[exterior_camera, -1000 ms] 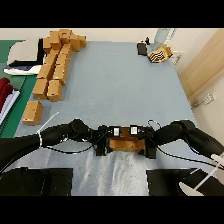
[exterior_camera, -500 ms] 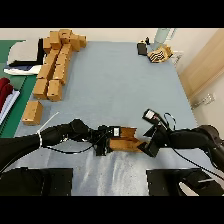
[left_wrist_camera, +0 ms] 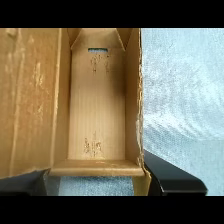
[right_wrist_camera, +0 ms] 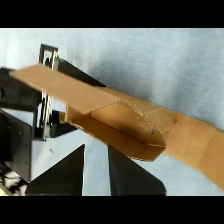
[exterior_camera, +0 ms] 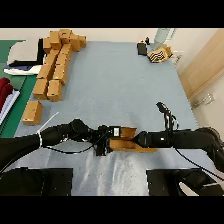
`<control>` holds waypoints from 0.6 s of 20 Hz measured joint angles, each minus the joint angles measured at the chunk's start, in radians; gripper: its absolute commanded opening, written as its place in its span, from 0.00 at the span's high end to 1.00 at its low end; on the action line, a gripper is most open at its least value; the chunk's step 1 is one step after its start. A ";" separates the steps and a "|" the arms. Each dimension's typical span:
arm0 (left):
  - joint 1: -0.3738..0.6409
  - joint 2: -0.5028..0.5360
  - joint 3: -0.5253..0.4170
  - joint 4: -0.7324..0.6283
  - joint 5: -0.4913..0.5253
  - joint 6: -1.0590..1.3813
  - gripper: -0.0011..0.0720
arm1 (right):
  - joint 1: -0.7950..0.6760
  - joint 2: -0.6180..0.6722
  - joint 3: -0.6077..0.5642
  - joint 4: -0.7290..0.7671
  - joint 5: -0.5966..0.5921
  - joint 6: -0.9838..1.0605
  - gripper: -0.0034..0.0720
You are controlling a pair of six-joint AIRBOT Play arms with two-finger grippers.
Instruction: Fold the box.
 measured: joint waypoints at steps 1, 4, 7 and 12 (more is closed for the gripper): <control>0.000 0.000 0.000 0.000 0.000 0.000 0.35 | 0.000 -0.018 0.000 0.007 0.016 0.037 0.67; 0.000 0.000 0.000 0.000 0.000 0.000 0.35 | 0.000 -0.062 0.000 0.037 0.055 0.101 0.85; 0.000 0.000 0.000 0.000 0.000 0.000 0.35 | 0.000 -0.085 0.000 0.057 0.074 0.133 0.85; 0.000 0.000 0.000 0.000 0.000 -0.001 0.35 | 0.000 -0.097 0.000 0.082 0.102 0.155 0.85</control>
